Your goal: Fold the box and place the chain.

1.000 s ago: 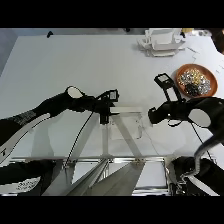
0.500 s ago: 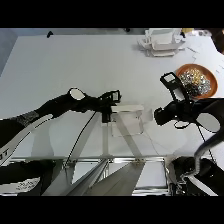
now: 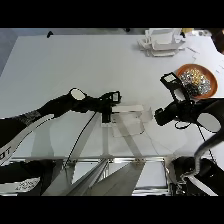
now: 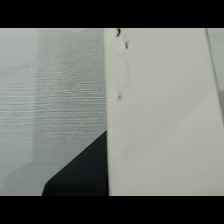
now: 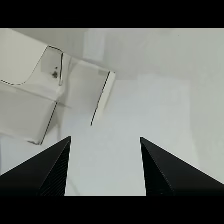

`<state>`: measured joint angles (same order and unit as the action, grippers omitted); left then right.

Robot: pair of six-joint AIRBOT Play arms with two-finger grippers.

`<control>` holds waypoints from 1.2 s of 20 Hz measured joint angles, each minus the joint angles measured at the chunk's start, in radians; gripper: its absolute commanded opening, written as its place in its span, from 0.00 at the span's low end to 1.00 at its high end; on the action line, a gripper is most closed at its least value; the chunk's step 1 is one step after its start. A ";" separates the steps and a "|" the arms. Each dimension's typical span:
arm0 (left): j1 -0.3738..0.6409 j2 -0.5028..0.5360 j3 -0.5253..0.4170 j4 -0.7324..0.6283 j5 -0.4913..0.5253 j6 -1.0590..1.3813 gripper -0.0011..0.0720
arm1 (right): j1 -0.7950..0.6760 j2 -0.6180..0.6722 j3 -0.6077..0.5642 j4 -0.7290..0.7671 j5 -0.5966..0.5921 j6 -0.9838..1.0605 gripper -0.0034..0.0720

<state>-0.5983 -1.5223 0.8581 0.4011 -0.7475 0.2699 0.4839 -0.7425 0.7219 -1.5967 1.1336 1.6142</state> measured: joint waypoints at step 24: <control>-0.001 -0.009 0.007 -0.015 -0.068 0.092 0.02 | 0.000 0.000 0.000 0.011 0.006 0.000 0.68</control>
<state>-0.5995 -1.5311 0.8654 0.3859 -0.8158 0.3618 0.4839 -0.7425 0.7219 -1.5852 1.1397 1.6146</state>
